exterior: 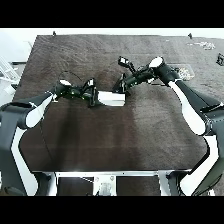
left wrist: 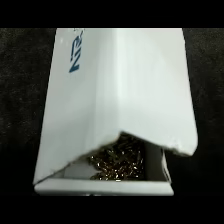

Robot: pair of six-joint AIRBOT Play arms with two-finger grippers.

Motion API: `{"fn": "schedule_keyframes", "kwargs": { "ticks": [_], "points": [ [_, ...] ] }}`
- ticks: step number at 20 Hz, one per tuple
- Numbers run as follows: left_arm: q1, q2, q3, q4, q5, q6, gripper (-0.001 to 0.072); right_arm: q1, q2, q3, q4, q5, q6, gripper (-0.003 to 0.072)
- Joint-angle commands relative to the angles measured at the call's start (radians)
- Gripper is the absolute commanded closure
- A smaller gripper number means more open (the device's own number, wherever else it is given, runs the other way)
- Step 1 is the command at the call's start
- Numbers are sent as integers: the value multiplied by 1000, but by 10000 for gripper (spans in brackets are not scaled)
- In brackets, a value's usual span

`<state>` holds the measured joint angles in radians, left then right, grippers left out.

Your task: Fold the box and place the chain.

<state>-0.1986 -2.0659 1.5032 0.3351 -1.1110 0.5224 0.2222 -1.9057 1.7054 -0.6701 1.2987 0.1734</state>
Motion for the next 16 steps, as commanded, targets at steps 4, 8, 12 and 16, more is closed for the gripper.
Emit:
{"fn": "schedule_keyframes", "kwargs": {
  "ticks": [4, 8, 12, 16],
  "points": [
    [1, 1, 0, 0, 0, 1, 167, 1, 0, -2, -9, 8, -18, 449],
    [1, 1, 0, 0, -1, 1, 167, 22, 16, -2, -60, 17, -47, 468],
    [1, 1, 0, 0, -1, -2, 167, 21, 25, -2, -53, -12, -54, 468],
    [1, 1, 0, 0, -1, -2, 167, 21, 25, -3, -53, -5, -55, 473]
  ]
}}
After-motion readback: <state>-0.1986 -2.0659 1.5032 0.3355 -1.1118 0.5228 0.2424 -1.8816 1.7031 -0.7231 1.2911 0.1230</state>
